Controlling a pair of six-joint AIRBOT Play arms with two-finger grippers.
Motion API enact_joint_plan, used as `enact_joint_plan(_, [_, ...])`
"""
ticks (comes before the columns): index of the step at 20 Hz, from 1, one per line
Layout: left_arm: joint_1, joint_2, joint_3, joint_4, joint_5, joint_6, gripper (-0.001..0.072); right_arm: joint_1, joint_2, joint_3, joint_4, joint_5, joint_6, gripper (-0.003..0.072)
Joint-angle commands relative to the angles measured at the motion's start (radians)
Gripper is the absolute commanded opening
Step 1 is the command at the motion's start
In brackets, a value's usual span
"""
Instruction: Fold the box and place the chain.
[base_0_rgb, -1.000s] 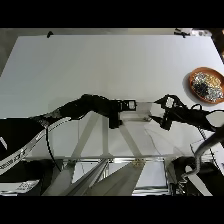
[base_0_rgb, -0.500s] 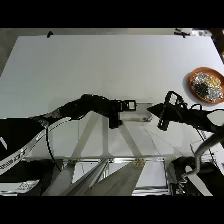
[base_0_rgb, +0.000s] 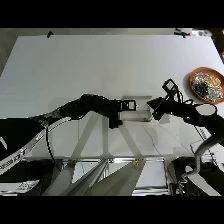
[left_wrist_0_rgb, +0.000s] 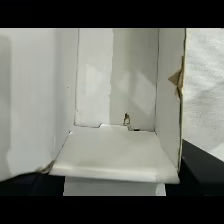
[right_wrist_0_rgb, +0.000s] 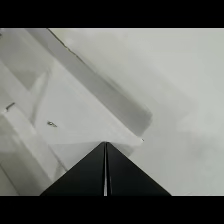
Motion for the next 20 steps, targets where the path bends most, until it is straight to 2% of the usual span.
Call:
enact_joint_plan(1, [0.001, -0.001, 0.0, 0.0, 0.001, 0.001, 0.0275, 0.0, -0.066, 0.0, -0.053, -0.053, 0.087, 0.0015])
enact_joint_plan(4, [0.001, -0.001, 0.0, 0.0, 0.001, 0.001, 0.0275, 0.0, -0.073, 0.0, -0.1, -0.022, 0.118, 0.0015])
enact_joint_plan(9, [0.001, -0.001, 0.0, 0.0, 0.002, 0.001, 0.0275, 0.0, -0.064, 0.003, -0.081, 0.066, 0.118, 0.0016])
enact_joint_plan(13, [0.001, -0.001, 0.0, 0.0, 0.002, 0.001, 0.0275, -0.001, 0.005, 0.074, -0.123, 0.168, 0.2, 0.0015])
enact_joint_plan(16, [0.001, -0.001, 0.0, 0.0, 0.002, 0.001, 0.0275, 0.0, 0.084, 0.151, -0.299, 0.295, 0.241, 0.0013])
enact_joint_plan(20, [0.001, -0.001, 0.0, 0.0, 0.001, 0.001, 0.0275, 0.0, 0.174, 0.172, -0.69, 0.485, 0.095, 0.0013])
